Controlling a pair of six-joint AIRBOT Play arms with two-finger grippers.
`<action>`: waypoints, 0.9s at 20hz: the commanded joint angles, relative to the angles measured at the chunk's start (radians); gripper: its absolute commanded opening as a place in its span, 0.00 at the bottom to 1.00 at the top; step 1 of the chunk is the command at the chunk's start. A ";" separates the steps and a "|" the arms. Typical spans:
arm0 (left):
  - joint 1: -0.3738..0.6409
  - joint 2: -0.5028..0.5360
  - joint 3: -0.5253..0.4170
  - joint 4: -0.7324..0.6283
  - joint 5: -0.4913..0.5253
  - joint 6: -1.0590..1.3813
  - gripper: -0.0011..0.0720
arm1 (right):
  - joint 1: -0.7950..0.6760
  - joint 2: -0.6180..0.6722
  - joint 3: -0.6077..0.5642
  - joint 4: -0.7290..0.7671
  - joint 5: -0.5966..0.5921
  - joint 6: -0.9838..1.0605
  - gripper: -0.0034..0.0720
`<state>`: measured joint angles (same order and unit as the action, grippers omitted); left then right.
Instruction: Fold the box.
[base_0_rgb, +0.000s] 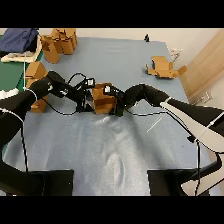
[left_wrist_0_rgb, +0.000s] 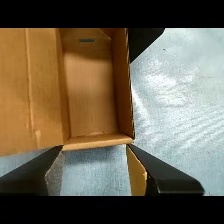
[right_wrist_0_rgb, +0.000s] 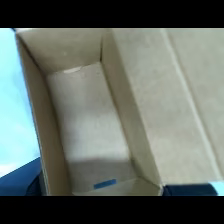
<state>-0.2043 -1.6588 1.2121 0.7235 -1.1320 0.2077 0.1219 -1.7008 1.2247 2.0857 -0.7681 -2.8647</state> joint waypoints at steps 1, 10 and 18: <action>0.001 0.000 0.001 -0.005 0.008 0.001 0.04 | -0.002 0.016 0.000 -0.067 -0.024 0.003 0.99; 0.080 0.003 0.009 0.086 0.005 -0.028 0.68 | -0.003 0.029 0.000 -0.073 -0.027 0.004 0.99; 0.101 0.003 0.008 -0.029 -0.192 -0.023 0.96 | -0.003 0.028 0.000 -0.074 -0.025 0.003 0.99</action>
<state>-0.0837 -1.6558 1.2205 0.7494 -1.2781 0.1860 0.1192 -1.6722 1.2232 2.0121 -0.7979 -2.8613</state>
